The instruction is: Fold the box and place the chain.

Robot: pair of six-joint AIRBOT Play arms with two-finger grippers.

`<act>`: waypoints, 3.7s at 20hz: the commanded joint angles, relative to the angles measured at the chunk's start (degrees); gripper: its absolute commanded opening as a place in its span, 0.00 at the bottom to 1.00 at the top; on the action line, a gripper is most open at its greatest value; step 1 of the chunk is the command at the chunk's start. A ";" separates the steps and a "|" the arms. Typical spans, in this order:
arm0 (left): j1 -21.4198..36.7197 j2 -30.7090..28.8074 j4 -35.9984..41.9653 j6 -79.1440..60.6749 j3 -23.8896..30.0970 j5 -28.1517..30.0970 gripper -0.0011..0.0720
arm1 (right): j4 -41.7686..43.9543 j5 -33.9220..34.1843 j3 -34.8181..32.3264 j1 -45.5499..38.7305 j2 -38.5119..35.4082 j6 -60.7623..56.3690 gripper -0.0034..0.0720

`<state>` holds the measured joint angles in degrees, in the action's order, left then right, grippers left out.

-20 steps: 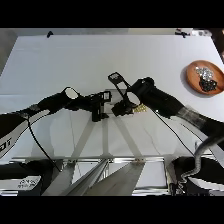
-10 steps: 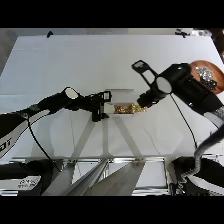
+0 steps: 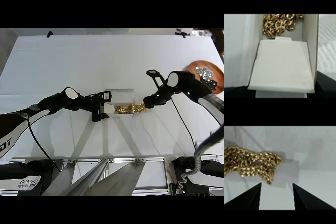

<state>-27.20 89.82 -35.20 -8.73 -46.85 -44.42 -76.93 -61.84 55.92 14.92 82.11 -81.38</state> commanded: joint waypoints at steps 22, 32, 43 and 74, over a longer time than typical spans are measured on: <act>-0.02 0.00 -0.02 -0.02 -0.07 -0.28 0.71 | 9.16 1.86 -0.26 2.16 -13.09 3.41 0.06; -0.02 0.00 -0.02 -0.02 -0.07 -0.39 0.71 | 32.09 3.50 -0.28 4.76 -23.98 13.57 0.06; -0.02 0.00 -0.02 -0.02 -0.07 -0.42 0.71 | 26.82 16.85 -0.28 16.20 -21.66 8.98 0.06; -0.02 0.00 -0.02 -0.02 -0.07 -0.42 0.71 | -0.94 11.30 -0.28 6.51 -18.99 -3.58 0.06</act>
<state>-27.24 89.82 -35.20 -8.73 -46.92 -44.86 -76.77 -48.71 55.64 26.92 64.45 -87.26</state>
